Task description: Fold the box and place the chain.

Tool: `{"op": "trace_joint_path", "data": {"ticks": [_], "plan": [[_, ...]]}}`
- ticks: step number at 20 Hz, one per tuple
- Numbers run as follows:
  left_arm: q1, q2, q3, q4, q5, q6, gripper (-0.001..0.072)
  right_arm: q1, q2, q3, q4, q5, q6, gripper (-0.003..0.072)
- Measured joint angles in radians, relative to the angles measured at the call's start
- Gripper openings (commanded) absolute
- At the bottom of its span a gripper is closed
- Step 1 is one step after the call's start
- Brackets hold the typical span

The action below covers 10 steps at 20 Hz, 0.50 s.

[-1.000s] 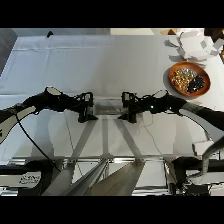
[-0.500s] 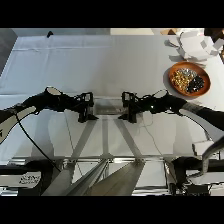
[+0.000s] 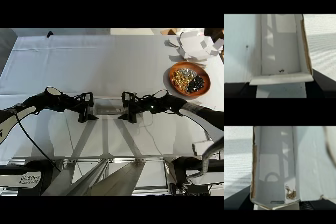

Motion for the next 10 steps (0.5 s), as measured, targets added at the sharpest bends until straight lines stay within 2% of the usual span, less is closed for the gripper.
{"op": "trace_joint_path", "data": {"ticks": [8, 9, 10], "plan": [[0.000, 0.000, 0.000, 0.000, 0.000, 0.000, 0.0329, 0.000, 0.000, 0.000, 0.001, 0.003, 0.000, 0.0456], [0.000, 0.000, 0.000, 0.000, 0.000, 0.000, 0.0329, -0.001, 0.000, 0.000, 0.002, 0.009, 0.000, 0.0477], [0.000, 0.000, 0.000, 0.002, -0.001, 0.000, 0.0329, -0.001, 0.000, 0.000, 0.003, 0.016, 0.000, 0.0602]]}}
